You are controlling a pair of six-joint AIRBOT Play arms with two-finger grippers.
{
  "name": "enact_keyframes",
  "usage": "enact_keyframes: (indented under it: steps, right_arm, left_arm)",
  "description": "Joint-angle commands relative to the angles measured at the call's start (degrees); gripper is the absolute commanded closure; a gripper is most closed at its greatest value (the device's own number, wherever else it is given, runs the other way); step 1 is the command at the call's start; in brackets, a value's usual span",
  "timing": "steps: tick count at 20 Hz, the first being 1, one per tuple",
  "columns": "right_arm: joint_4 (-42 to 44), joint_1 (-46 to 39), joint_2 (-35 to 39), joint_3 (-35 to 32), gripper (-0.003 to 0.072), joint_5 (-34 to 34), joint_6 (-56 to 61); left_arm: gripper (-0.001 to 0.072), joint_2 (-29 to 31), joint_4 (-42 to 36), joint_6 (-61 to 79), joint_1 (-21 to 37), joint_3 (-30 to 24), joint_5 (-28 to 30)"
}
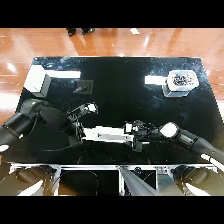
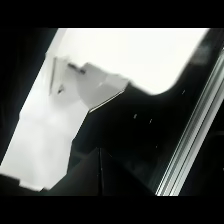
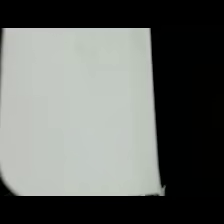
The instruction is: Fold the box and place the chain.
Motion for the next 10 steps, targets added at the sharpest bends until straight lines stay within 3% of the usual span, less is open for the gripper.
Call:
enact_keyframes:
  steps: [1, 5, 8, 10]
  right_arm:
    - [0.0, 0.0, 0.0, 0.0, 0.0078, -0.7, 0.0]
    - [0.0, 0.0, 0.0, 0.0, 0.0078, -0.7, 0.0]
    - [0.0, 0.0, 0.0, 0.0, 0.0078, -0.7, 0.0]
    - [0.0, 0.0, 0.0, 0.0, 0.0078, -0.7, 0.0]
  left_arm:
    - [0.0692, 5.8, -10.3, 0.3, 0.7, -7.9, -12.6]
    - [0.0692, 14.4, -23.0, 1.3, -2.3, -17.2, -22.0]
    - [0.0692, 18.0, -23.8, 0.4, -8.2, -17.9, -33.1]
    - [0.0691, 17.3, -23.6, -0.1, -12.0, -17.9, -42.6]
